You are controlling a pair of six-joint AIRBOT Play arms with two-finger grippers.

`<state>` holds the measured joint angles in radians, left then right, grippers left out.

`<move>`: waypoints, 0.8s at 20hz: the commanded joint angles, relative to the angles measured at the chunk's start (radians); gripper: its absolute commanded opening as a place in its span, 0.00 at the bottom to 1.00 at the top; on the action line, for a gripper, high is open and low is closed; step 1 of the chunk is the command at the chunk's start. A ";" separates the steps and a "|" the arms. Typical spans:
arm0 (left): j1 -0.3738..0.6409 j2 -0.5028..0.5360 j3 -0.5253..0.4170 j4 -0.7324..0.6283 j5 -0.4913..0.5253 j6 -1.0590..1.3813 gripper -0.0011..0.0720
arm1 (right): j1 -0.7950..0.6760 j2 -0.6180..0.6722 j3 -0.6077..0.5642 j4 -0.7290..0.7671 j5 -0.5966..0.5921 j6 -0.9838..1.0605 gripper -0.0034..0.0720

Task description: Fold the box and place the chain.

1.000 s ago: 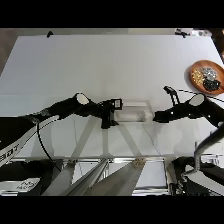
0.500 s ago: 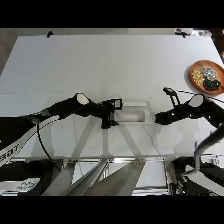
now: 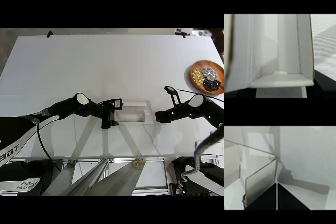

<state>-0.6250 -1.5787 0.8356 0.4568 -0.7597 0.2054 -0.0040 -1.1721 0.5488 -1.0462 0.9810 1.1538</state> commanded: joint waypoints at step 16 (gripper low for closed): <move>0.000 0.000 0.000 0.000 0.000 0.000 0.64 | 0.001 -0.011 0.001 0.096 0.028 -0.083 0.06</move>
